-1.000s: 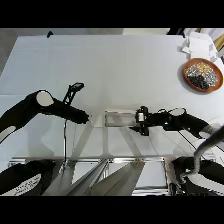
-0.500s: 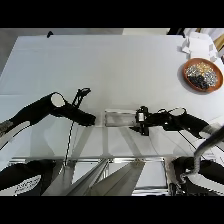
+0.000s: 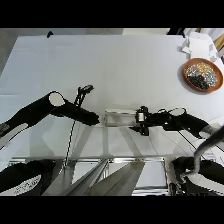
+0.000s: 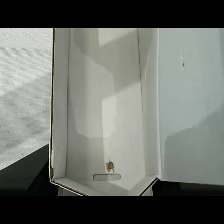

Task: Fold the box and place the chain.

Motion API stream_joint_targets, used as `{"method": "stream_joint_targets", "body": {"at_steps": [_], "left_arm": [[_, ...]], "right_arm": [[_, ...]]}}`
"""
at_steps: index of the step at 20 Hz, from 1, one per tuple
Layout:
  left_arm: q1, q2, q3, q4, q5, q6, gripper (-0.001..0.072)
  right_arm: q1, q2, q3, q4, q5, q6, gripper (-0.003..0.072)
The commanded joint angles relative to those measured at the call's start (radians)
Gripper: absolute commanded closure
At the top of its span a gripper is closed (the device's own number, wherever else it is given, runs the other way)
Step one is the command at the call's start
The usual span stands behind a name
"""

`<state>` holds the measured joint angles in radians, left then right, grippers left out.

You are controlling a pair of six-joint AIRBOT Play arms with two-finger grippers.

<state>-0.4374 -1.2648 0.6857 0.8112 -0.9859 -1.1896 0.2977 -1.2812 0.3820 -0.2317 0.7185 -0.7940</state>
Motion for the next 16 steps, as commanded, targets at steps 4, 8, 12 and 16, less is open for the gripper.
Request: {"method": "stream_joint_targets", "body": {"at_steps": [4, 8, 12, 16], "left_arm": [[0.070, 0.041, 0.000, 0.254, -0.049, -0.210, 0.0704], [0.053, -0.006, 0.000, 0.224, 0.002, -0.210, 0.0704], [0.022, -0.048, 0.000, 0.195, 0.027, -0.205, 0.0704], [0.004, -0.049, 0.000, 0.145, 0.059, -0.195, 0.0704]], "right_arm": [[0.000, 0.000, 0.000, 0.000, 0.000, 0.000, 0.0350], [0.000, 0.000, 0.000, 0.000, 0.000, 0.000, 0.0350], [0.000, 0.000, 0.000, 0.000, 0.000, 0.000, 0.0350], [0.000, 0.000, 0.000, 0.000, 0.000, 0.000, 0.0350]]}}
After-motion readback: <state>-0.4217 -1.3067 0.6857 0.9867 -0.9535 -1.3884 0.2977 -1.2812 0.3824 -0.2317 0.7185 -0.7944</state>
